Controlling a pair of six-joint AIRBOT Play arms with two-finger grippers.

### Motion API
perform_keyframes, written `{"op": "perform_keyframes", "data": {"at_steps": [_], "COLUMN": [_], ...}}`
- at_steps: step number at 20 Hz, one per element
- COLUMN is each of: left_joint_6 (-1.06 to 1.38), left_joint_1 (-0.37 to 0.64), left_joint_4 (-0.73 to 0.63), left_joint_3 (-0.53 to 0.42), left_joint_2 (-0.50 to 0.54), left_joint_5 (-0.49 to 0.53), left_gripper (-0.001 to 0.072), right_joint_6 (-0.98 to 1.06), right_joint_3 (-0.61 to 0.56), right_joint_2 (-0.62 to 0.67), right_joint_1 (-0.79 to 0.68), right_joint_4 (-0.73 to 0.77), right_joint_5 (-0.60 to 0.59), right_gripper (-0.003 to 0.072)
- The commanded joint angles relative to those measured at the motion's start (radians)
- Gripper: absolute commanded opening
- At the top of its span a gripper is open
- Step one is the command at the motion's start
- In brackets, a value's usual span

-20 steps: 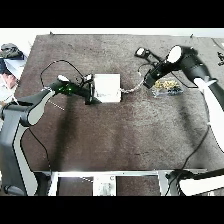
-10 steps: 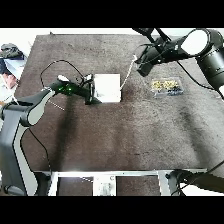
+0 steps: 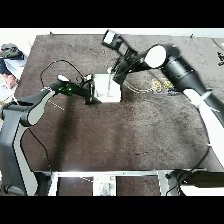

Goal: Fold the box and place the chain.

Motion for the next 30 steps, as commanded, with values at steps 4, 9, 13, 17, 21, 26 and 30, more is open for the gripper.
{"op": "perform_keyframes", "data": {"at_steps": [4,9,13,17,21,26,30], "left_joint_6": [0.0,0.0,0.0,0.0,0.0,0.0,0.0], "left_joint_1": [0.001,0.001,0.001,0.001,0.001,0.001,0.001], "left_joint_4": [0.0,0.0,0.0,0.0,0.0,0.0,0.0], "left_joint_3": [0.0,0.0,0.0,0.0,0.0,0.0,0.0], "left_joint_2": [0.0,0.0,0.0,0.0,0.0,0.0,0.0], "left_joint_5": [0.0,0.0,0.0,0.0,0.0,0.0,0.0], "left_gripper": [0.0529,0.0529,0.0529,0.0529,0.0529,0.0529,0.0529], "right_joint_6": [0.113,0.148,0.14,0.002,-0.116,-0.203,-0.275], "right_joint_3": [0.0,0.0,0.0,0.0,0.0,0.0,0.002], "right_joint_2": [-0.143,-0.131,-0.114,-0.163,-0.241,-0.303,-0.328], "right_joint_1": [0.008,-0.077,-0.213,-0.318,-0.346,-0.346,-0.346], "right_joint_4": [-0.081,-0.108,-0.108,-0.134,-0.177,-0.169,-0.11], "right_joint_5": [-0.011,0.094,0.248,0.271,0.282,0.261,0.246], "right_gripper": [-0.0012,0.0374,0.0398,0.0399,0.0399,0.0401,0.05]}}
